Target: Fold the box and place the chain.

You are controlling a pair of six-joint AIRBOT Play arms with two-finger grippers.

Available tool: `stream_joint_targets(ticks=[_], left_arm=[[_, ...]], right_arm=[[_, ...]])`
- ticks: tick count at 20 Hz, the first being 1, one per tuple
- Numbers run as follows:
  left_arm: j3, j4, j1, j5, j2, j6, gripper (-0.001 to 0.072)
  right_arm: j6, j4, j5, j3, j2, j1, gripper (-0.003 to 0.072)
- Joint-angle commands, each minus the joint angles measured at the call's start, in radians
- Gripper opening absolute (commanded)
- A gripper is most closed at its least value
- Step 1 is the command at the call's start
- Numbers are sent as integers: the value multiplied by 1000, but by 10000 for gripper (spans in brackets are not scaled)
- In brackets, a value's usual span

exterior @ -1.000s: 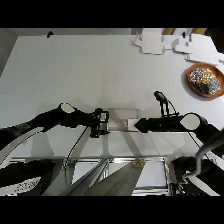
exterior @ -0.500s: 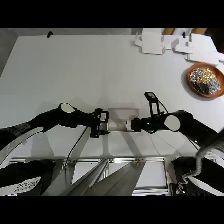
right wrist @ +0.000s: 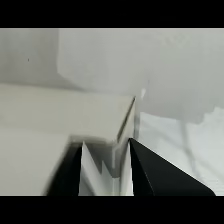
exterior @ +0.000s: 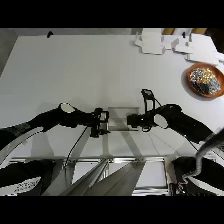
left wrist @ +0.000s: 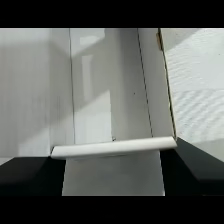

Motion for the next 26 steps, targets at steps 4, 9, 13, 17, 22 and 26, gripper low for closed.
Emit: stream_joint_targets(ticks=[4, 9, 13, 17, 22, 26], left_arm=[[0, -1, 0, 2, 0, -2, 208], [0, -1, 0, 2, 0, -2, 208], [0, -2, 0, 2, 0, -2, 208], [0, -2, 0, 2, 0, -2, 208], [0, -1, 0, 2, 0, -2, 208], [0, -2, 0, 2, 0, -2, 208]], right_arm=[[97, -137, 114, 93, -93, 64, 297], [174, -179, 182, 117, -142, 85, 297], [205, -205, 190, 125, -149, 100, 285], [225, -228, 199, 137, -151, 111, 214], [225, -248, 211, 137, -154, 135, 76], [227, -256, 214, 137, -156, 154, 15]])
